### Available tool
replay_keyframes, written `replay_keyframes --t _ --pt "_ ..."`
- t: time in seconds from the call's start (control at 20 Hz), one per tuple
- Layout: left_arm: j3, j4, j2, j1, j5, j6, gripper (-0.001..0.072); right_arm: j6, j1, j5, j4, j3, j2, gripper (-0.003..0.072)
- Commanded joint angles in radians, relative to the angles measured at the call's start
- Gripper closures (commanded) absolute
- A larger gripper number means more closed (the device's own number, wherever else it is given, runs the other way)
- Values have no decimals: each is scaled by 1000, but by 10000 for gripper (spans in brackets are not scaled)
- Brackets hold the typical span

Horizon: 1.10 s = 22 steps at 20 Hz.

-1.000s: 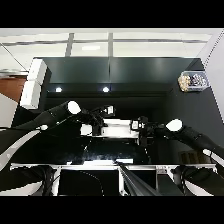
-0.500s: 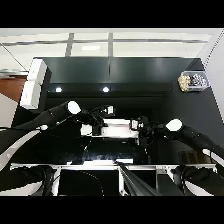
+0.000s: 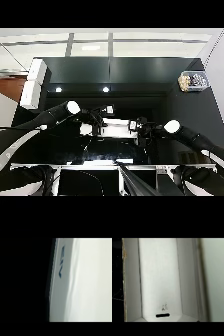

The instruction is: Fold the box and place the chain.

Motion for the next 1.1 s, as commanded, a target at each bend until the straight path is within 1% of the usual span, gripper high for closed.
replay_keyframes --t 0.0,0.2,0.6,0.65,0.7,0.8,1.0,1.05 --pt "1 -1 0 0 1 0 683 6 1 -6 -8 1 -1 -25" --pt "1 -1 0 0 0 0 683 5 -28 47 -10 3 0 -25" --pt "1 -1 0 0 0 0 683 9 -32 46 -12 3 -1 -24" --pt "1 -1 0 0 0 0 682 9 -32 46 -12 3 -1 46" --pt "1 -1 0 0 0 0 683 9 -32 45 -12 3 -1 144" --pt "1 -1 1 0 -5 0 682 9 -32 45 -12 3 0 142" --pt "1 22 13 0 -54 0 673 9 -32 45 -12 3 -1 142" --pt "1 32 25 0 -53 0 607 9 -32 45 -12 3 -1 142"
